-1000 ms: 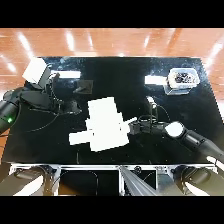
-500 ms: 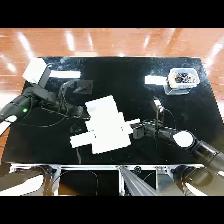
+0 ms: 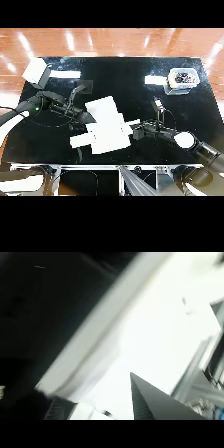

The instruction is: Fold the box and place the chain.

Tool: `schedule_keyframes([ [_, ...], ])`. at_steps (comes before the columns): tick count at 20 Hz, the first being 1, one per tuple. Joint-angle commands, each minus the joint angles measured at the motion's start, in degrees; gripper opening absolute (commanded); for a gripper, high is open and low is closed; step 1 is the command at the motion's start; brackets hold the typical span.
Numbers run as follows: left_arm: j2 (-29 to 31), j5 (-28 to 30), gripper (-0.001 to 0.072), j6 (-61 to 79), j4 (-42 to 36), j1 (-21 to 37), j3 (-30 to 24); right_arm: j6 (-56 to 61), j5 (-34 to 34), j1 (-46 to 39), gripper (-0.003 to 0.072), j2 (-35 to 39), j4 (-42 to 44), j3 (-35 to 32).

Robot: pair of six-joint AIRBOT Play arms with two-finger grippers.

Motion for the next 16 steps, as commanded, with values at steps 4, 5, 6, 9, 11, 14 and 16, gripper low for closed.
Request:
schedule_keyframes([
  [4,-1.5,5.9,0.0498,7.7,-4.9,-0.2,-1.9,0.9,0.0,0.0,0.0030,0.1,0.0,0.0],
  [5,-1.5,6.1,0.0498,8.7,-5.9,-0.2,-2.5,1.0,0.0,0.0,0.0030,0.1,0.0,0.0],
  [6,-1.5,6.3,0.0498,9.2,-6.2,-0.2,-3.0,1.1,0.1,0.0,0.0030,0.1,0.0,0.0],
  [9,-1.7,7.7,0.0498,9.3,-5.7,-0.2,-3.1,1.2,0.0,0.0,0.0030,0.1,0.0,0.0],
  [11,-1.8,7.7,0.0498,8.5,-3.6,-0.2,-3.1,1.3,0.1,0.0,0.0030,0.1,0.0,0.0],
  [14,-2.7,7.8,0.0498,8.2,-2.8,-0.2,-3.1,1.6,0.1,0.0,0.0030,0.1,0.0,0.0],
  [16,-3.6,8.1,0.0497,8.2,-2.6,-0.2,-3.1,1.7,0.1,0.0,0.0031,0.1,0.0,0.0],
])
